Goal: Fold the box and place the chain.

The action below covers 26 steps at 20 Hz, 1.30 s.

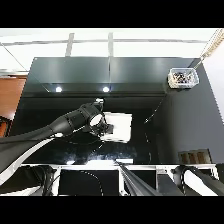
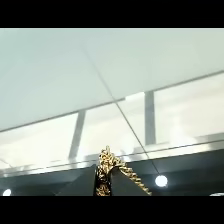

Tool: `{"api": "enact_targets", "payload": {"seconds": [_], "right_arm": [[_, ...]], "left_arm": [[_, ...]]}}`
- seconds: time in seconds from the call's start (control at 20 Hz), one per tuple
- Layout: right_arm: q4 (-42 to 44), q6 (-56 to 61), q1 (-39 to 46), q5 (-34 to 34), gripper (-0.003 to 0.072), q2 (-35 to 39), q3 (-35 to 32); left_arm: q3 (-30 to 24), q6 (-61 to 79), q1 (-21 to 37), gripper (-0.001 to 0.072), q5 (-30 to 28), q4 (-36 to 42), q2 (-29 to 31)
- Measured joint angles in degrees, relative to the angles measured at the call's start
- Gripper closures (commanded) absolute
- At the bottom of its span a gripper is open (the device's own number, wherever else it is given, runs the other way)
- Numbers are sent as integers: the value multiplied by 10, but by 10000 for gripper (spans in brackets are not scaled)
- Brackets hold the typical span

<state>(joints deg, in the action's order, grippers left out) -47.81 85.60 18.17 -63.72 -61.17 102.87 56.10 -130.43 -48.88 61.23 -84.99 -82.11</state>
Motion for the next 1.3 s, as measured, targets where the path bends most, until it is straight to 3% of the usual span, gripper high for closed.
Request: {"api": "enact_targets", "payload": {"seconds": [0.15,0.35,0.55,0.7,1.0,1.3], "right_arm": [[7,-24,-20,-37,672,47,-12],[-56,-44,-98,-87,672,127,-81],[-92,-45,-167,-167,672,180,-196],[-80,-35,-213,-182,673,195,-304],[23,-28,-324,-87,673,203,-489],[61,-5,-421,18,673,176,-554]], "left_arm": [[0,0,0,679,0,0,0],[0,0,0,679,0,0,0],[0,0,0,679,0,0,0],[0,0,0,680,0,0,0],[0,0,0,679,0,0,0],[0,0,0,679,-1,0,0]]}}
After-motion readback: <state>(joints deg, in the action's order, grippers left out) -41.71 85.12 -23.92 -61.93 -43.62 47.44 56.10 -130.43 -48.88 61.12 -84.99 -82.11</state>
